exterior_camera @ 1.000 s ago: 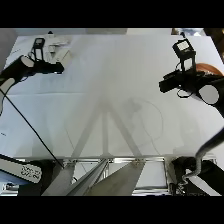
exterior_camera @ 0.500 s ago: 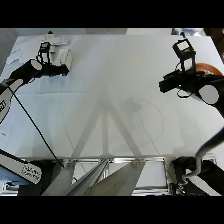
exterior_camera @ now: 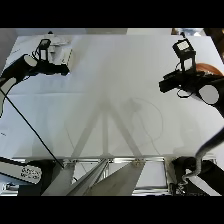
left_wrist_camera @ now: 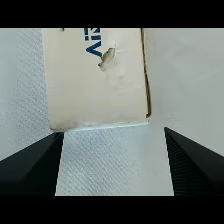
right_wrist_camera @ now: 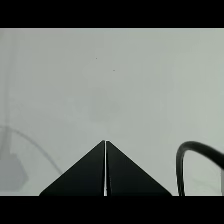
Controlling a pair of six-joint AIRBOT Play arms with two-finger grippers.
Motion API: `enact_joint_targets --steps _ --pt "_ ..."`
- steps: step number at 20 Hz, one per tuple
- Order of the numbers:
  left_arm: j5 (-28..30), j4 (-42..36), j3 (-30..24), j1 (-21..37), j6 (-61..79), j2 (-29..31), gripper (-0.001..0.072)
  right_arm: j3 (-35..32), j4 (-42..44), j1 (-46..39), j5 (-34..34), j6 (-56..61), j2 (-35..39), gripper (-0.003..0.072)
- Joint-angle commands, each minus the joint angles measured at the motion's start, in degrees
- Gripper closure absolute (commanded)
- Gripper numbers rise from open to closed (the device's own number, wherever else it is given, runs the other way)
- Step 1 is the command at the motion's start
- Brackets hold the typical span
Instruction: Fold the box and place the chain.
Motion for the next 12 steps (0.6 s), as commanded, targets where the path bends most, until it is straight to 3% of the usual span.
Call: enact_joint_targets --steps 1,12 --pt "0.5 0.1 0.1 0.0 0.8 4.5 0.0016 0.1 0.0 0.0 0.0 0.0 0.0 0.0675" --pt "0.3 0.8 0.1 -0.1 0.8 17.9 0.0018 0.1 0.0 0.0 0.0 0.0 0.0 0.0675"
